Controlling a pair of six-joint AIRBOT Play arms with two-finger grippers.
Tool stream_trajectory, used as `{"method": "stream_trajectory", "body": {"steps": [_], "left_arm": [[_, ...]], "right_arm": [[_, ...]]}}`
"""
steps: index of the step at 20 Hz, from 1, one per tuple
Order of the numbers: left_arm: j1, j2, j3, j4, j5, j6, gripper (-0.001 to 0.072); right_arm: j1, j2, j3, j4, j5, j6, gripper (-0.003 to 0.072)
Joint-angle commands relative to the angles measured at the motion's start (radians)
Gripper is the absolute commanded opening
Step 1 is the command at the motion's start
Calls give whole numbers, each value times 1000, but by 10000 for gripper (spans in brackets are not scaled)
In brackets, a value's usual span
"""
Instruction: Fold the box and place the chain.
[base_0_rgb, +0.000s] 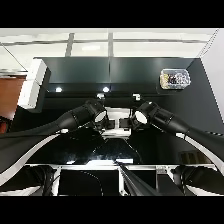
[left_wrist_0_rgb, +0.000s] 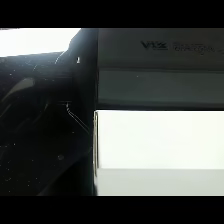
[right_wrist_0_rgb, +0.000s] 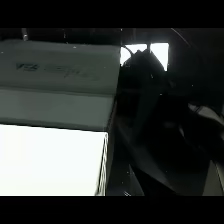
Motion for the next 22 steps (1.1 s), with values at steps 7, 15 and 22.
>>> {"method": "stream_trajectory", "body": {"steps": [7, 15, 22], "left_arm": [[0, 0, 0, 0, -1, 0, 32], [0, 0, 0, 0, -1, 0, 32], [0, 0, 0, 0, -1, 0, 32]], "right_arm": [[23, -30, 1, -14, -5, 57, 14], [43, -30, 1, -43, 4, 101, 152], [43, -30, 1, -43, 5, 98, 15]]}}
